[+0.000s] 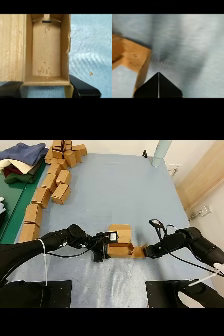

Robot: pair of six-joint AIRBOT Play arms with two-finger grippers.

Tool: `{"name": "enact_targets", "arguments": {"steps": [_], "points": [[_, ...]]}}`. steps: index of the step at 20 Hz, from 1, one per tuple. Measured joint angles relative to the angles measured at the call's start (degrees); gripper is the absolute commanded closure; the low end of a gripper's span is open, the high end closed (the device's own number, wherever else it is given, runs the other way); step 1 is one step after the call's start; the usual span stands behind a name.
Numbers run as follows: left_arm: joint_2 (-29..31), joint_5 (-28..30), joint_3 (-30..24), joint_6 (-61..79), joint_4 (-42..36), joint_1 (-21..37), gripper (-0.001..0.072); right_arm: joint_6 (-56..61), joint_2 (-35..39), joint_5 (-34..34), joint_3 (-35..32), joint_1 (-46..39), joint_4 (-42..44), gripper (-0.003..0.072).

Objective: Fold the box.

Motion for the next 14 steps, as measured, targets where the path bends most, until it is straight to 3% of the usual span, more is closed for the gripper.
{"name": "enact_targets", "arguments": {"steps": [14], "points": [[0.15, 0.85, 0.44, -5.49, 8.33, -0.07, 0.0182, -0.61, -0.02, 4.63, -0.02, -0.17, 8.24, 0.0682]]}}
